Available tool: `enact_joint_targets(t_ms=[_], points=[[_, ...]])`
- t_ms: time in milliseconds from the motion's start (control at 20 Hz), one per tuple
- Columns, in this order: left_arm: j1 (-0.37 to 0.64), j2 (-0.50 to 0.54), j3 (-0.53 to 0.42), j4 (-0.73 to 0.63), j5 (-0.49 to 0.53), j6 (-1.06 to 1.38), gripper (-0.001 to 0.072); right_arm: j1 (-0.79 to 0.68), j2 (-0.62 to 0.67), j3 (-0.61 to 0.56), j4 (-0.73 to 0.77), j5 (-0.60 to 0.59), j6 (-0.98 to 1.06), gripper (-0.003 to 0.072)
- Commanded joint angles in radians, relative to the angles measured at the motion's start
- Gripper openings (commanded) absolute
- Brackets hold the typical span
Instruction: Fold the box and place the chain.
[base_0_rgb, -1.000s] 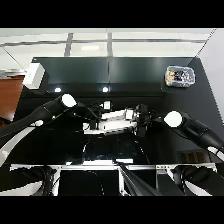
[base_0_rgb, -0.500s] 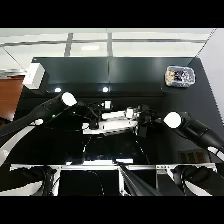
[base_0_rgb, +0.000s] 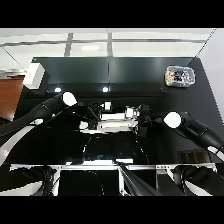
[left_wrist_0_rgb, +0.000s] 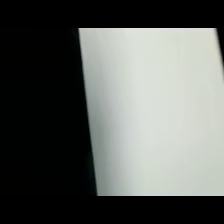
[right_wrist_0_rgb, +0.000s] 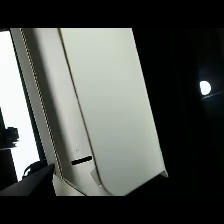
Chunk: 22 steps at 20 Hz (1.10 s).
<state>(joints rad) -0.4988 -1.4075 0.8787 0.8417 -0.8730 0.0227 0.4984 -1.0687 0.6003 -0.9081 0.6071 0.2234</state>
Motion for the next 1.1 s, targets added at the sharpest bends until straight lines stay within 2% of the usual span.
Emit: enact_joint_targets(t_ms=[0,400,600,1050], points=[[0.0,-0.001,0.001,0.006,0.001,-0.001,0.0028,0.0,-0.013,0.0,0.09,0.02,-0.092,0.0703],[0.0,-0.001,0.001,0.006,0.005,-0.001,0.0028,-0.142,-0.114,-0.003,0.456,0.196,-0.481,0.0703],[0.0,-0.001,0.001,0.006,0.005,-0.001,0.0028,-0.103,-0.193,-0.003,0.437,0.17,-0.536,0.0703],[0.0,-0.001,0.001,0.006,0.005,-0.001,0.0028,-0.118,-0.237,-0.003,0.436,0.145,-0.53,0.0702]])
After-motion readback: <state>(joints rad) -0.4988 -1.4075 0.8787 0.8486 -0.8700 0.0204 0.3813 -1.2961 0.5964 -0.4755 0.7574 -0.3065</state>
